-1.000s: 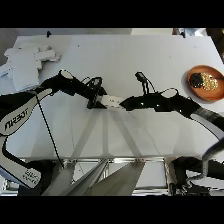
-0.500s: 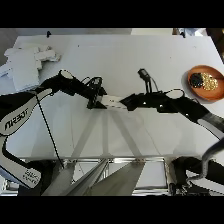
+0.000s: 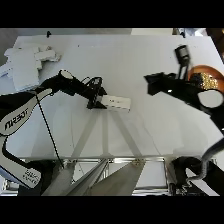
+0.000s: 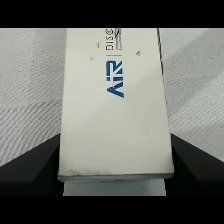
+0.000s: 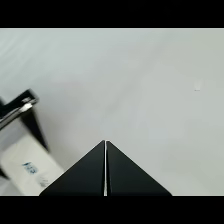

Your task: Fold the box and place the chain.

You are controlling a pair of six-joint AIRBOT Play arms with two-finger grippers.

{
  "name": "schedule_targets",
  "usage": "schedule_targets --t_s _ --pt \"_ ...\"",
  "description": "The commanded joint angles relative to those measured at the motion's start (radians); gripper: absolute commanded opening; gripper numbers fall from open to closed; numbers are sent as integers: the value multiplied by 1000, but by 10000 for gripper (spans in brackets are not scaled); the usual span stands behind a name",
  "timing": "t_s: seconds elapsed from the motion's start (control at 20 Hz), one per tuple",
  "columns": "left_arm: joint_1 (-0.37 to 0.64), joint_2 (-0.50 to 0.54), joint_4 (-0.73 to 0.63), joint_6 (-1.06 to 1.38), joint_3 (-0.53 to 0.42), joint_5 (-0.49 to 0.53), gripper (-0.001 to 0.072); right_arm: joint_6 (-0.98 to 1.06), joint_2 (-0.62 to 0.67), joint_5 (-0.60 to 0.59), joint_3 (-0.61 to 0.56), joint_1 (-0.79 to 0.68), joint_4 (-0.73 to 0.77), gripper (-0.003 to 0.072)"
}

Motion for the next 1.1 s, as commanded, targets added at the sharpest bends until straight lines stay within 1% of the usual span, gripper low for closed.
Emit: schedule_targets --t_s 0.0,0.1,0.15,0.25,0.45,1.05 --pt "0 0 1 0 0 0 505 269 56 127 1 -185 -309 6" --pt "0 0 1 0 0 0 505 355 48 259 1 -297 -456 7" --pt "0 0 1 0 0 0 505 402 45 314 1 -341 -497 7" --pt "0 0 1 0 0 0 505 422 43 365 1 -384 -505 7" --pt "0 0 1 0 0 0 505 415 44 341 1 -385 -502 7" --pt "0 0 0 0 0 1 505 415 44 340 1 -385 -502 7"
